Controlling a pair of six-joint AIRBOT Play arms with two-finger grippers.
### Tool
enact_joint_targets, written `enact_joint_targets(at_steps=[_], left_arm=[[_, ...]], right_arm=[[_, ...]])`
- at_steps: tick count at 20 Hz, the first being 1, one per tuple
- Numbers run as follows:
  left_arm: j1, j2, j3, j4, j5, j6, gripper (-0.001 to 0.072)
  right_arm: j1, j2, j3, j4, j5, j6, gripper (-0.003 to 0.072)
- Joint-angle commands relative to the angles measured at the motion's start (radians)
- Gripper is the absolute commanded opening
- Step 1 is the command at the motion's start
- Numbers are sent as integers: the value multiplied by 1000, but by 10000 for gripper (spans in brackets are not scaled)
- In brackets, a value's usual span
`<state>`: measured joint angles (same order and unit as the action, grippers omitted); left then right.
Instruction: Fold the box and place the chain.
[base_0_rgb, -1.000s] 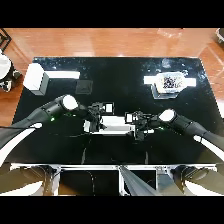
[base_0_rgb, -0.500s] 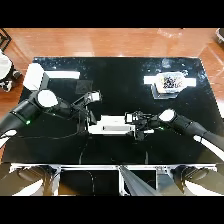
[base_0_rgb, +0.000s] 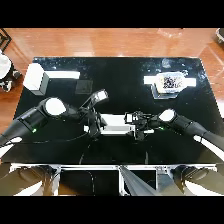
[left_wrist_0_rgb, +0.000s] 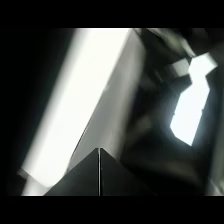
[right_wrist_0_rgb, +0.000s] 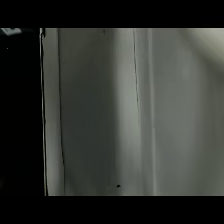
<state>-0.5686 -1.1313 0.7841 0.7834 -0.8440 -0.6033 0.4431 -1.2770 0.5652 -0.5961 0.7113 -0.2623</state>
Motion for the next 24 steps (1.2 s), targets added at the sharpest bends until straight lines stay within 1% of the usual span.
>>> enact_joint_targets(at_steps=[1,3,4,8,11,15,17,19,20,21,23,24], left_arm=[[-15,-21,-5,-53,270,-9,21],[-15,-43,-5,-65,325,-9,21],[-15,-60,-5,-67,332,-9,21],[-15,-128,-5,-67,307,-9,21],[-15,-131,-5,-67,291,-9,21],[-15,-111,-5,-55,241,-9,21],[-14,-80,-5,-24,204,-9,21],[-12,-17,-5,41,169,-11,21],[-4,23,-5,71,131,-15,21],[8,60,-5,101,77,-40,21],[38,129,-15,182,-60,-102,20],[47,159,-29,226,-109,-124,20]], right_arm=[[0,0,0,0,2,0,245],[0,0,0,0,1,0,245],[0,0,0,0,1,0,245],[0,0,0,0,-1,0,245],[0,0,0,0,-1,0,245],[0,0,0,0,-1,0,245],[0,0,0,0,-1,0,245],[0,0,0,0,-1,0,245],[0,0,0,0,-1,0,245],[0,0,0,0,-1,0,245],[0,0,0,0,4,-6,245],[0,0,0,0,12,-20,244]])
